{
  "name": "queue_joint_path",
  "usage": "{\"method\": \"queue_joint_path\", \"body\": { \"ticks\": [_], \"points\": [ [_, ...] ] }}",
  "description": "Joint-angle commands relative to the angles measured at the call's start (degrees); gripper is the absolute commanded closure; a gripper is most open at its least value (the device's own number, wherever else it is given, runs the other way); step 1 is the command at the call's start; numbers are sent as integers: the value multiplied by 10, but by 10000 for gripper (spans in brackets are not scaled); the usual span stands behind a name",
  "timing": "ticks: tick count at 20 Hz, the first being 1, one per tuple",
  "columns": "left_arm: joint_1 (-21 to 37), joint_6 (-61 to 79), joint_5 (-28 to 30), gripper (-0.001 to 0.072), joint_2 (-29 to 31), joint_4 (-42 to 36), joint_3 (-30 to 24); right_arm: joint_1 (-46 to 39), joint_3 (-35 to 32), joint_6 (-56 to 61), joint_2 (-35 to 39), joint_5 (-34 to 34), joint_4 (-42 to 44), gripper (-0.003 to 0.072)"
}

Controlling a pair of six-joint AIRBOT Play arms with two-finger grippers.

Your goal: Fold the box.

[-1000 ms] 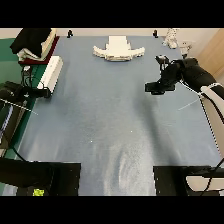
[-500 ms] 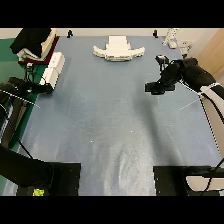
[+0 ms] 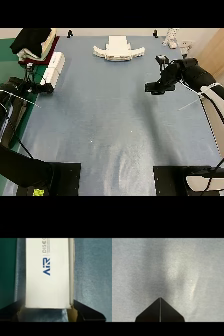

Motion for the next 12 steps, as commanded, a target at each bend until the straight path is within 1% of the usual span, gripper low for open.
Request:
{"method": "queue_joint_path", "body": {
  "ticks": [1, 4, 6, 9, 11, 12],
  "points": [
    [0, 0, 0, 15, 0, -1, 1, 0, 0, 0, 0, 0, 0, 681],
    [2, 0, -13, 15, 14, 0, 1, 0, 0, 0, 0, 0, 0, 682],
    [5, -5, -46, 15, 42, 5, 1, 0, 0, 0, 0, 0, 0, 682],
    [11, -21, -113, 15, 103, 62, 1, 0, 0, 0, 0, 0, 0, 681],
    [12, -54, -155, 15, 156, 114, 1, 0, 0, 0, 0, 0, 0, 682],
    [12, -68, -177, 15, 182, 127, 1, 0, 0, 0, 0, 0, 0, 682]
  ]
}}
